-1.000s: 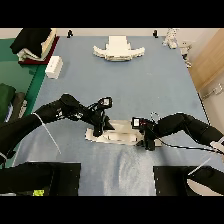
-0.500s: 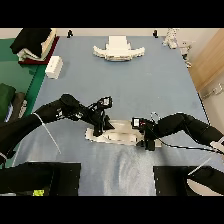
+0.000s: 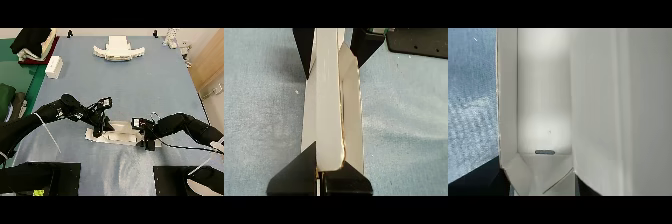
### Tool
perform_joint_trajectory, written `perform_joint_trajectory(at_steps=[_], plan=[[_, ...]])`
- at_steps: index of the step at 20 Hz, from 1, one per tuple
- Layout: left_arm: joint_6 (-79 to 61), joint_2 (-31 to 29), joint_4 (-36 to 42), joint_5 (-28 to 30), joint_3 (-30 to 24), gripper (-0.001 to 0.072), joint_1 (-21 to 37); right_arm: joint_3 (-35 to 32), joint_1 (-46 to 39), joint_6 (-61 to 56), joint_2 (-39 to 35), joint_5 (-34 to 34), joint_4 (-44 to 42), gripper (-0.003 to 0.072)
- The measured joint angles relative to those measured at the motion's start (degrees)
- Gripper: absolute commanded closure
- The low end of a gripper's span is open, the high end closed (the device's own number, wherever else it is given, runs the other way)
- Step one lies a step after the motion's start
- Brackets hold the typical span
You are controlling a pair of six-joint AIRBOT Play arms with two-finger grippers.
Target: Fold the box.
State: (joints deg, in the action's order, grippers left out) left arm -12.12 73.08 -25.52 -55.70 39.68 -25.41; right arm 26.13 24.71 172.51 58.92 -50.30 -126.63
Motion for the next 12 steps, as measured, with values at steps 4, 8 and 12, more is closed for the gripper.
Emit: perform_joint_trajectory(at_steps=[4, 8, 12], plan=[[0.0, 0.0, 0.0, -0.2, 0.0, 0.0695, 0.0, 0.0, 0.0, 0.0, 0.0, 0.1, 0.0, 0.0174], [0.1, 0.0, 0.0, -0.3, 0.0, 0.0695, 0.0, 0.0, 0.0, 0.0, 0.0, 0.1, 0.0, 0.0175], [0.1, 0.0, 0.0, -0.4, 0.0, 0.0696, 0.0, 0.0, 0.0, 0.0, 0.0, 1.4, 0.0, 0.0174]])
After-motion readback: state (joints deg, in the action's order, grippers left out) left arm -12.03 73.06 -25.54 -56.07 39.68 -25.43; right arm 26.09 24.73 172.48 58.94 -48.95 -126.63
